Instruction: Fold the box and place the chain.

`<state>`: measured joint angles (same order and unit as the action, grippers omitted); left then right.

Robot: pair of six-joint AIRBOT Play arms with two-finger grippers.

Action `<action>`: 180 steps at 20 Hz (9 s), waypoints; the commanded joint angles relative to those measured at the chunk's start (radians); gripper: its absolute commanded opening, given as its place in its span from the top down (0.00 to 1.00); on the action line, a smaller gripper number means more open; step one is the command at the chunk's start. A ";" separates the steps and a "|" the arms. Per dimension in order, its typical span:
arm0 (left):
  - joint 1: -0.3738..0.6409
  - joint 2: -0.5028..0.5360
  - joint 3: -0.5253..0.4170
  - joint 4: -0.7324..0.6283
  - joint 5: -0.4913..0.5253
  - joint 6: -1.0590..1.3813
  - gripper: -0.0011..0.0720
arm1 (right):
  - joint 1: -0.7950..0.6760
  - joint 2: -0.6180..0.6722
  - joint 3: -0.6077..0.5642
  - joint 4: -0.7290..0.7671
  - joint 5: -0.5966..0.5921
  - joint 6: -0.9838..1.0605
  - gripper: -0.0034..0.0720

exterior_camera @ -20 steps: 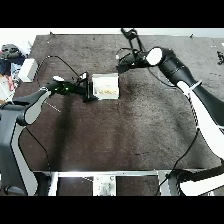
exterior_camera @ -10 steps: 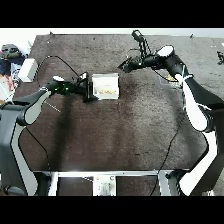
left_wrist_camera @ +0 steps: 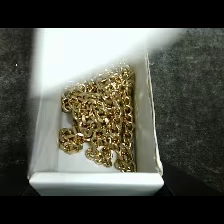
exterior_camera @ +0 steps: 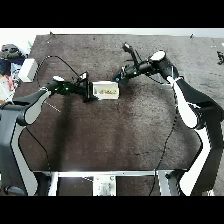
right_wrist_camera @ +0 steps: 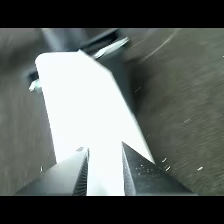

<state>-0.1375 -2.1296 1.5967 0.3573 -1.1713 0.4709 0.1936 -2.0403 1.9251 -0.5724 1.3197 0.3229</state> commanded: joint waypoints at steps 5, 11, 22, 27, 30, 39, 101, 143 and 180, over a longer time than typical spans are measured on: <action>0.000 0.000 0.000 0.000 0.000 0.000 0.58 | 0.066 -0.003 0.002 -0.105 0.008 -0.134 0.63; 0.000 0.000 0.000 0.000 0.000 0.000 0.58 | 0.081 -0.003 0.002 -0.105 0.016 -0.174 0.63; 0.000 0.000 0.000 0.000 0.000 0.000 0.58 | 0.096 -0.032 0.001 -0.150 -0.045 -0.226 0.34; 0.000 0.000 0.000 0.000 0.000 0.000 0.58 | 0.096 -0.025 0.002 -0.150 -0.105 -0.226 0.48; 0.000 0.000 0.000 0.000 0.000 0.000 0.58 | 0.096 -0.014 0.003 -0.150 -0.108 -0.226 0.48; 0.000 0.000 0.000 0.000 0.000 0.000 0.58 | 0.093 0.052 -0.019 -0.142 -0.036 -0.142 0.58; 0.000 0.000 0.000 0.000 0.000 0.000 0.58 | 0.096 0.119 -0.320 0.014 -0.317 -0.537 0.49; 0.000 0.000 0.000 0.000 0.000 0.000 0.58 | 0.096 0.080 -0.286 -0.087 -0.194 -0.442 0.89; 0.000 0.000 0.000 0.000 0.000 0.000 0.58 | 0.018 0.334 -0.314 0.085 -0.083 -0.100 0.95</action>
<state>-0.1375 -2.1296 1.5967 0.3573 -1.1706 0.4709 0.2157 -1.8175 1.6287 -0.5060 1.2255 0.1669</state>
